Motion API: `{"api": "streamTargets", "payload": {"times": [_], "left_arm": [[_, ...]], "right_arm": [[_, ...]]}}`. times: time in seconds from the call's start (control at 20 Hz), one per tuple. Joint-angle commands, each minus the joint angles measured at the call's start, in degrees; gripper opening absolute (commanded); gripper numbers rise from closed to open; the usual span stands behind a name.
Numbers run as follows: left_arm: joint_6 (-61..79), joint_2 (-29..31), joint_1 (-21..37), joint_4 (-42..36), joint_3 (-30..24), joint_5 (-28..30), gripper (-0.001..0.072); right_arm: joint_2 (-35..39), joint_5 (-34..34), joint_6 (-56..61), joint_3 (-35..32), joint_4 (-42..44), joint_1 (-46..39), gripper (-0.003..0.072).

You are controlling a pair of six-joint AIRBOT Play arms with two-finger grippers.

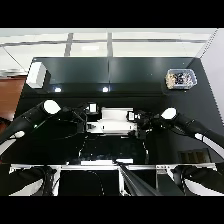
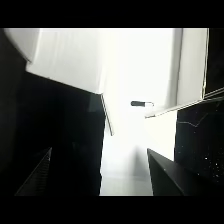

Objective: Fold the box and place the chain.

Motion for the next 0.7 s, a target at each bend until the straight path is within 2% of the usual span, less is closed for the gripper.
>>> {"api": "streamTargets", "payload": {"times": [0.0, 0.25, 0.45, 0.55, 0.6, 0.65], "left_arm": [[2.4, -1.8, -0.3, -4.4, 0.3, -2.1, 0.0695], [2.5, -2.1, -1.1, -4.2, 0.3, -2.1, 0.0679], [2.4, -2.2, -2.9, -2.6, 0.4, -2.0, 0.0435], [2.4, -2.2, -2.7, -2.6, 0.4, -2.1, 0.0259], [2.4, -2.2, -2.7, -2.8, 0.4, -2.0, 0.0218], [2.2, -2.2, -2.8, -3.9, 0.4, -2.0, 0.0219]], "right_arm": [[0.0, 0.0, 0.0, 0.0, 0.0, 0.0, 0.0013], [0.0, 0.0, 0.0, 0.0, 0.0, 0.0, 0.0012], [0.0, 0.0, 0.0, 0.0, 0.0, 0.0, 0.0012], [0.0, 0.0, 0.0, 0.0, 0.0, 0.0, 0.0012], [0.0, 0.0, 0.0, 0.0, 0.0, 0.0, 0.0012], [0.0, 0.0, 0.0, 0.0, 0.0, 0.0, 0.0012]]}}
